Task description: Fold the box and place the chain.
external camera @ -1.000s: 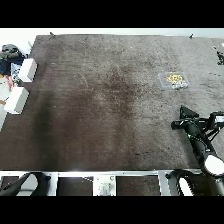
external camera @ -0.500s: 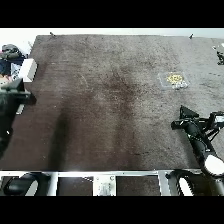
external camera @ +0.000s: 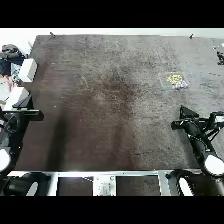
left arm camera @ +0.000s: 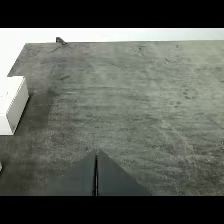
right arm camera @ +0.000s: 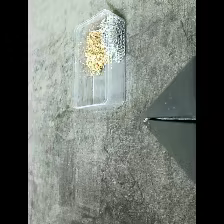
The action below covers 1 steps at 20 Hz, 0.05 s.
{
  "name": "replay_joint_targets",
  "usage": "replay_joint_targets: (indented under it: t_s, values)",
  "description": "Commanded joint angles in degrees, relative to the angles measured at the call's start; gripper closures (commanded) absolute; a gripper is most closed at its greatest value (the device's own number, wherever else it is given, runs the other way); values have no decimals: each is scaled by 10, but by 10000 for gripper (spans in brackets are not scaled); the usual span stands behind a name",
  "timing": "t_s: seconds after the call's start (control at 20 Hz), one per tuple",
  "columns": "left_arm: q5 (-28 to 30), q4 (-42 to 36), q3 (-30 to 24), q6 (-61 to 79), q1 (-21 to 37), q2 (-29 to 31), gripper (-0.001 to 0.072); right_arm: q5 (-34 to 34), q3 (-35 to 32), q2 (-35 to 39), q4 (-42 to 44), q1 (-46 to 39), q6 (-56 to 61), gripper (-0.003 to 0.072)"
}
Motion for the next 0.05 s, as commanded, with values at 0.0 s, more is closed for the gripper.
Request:
replay_joint_targets:
  t_s: [0.0]
  values:
    - [5, 1, -5, -1, -2, 3, 697, 0, 0, 0, 0, 0, 0, 676]
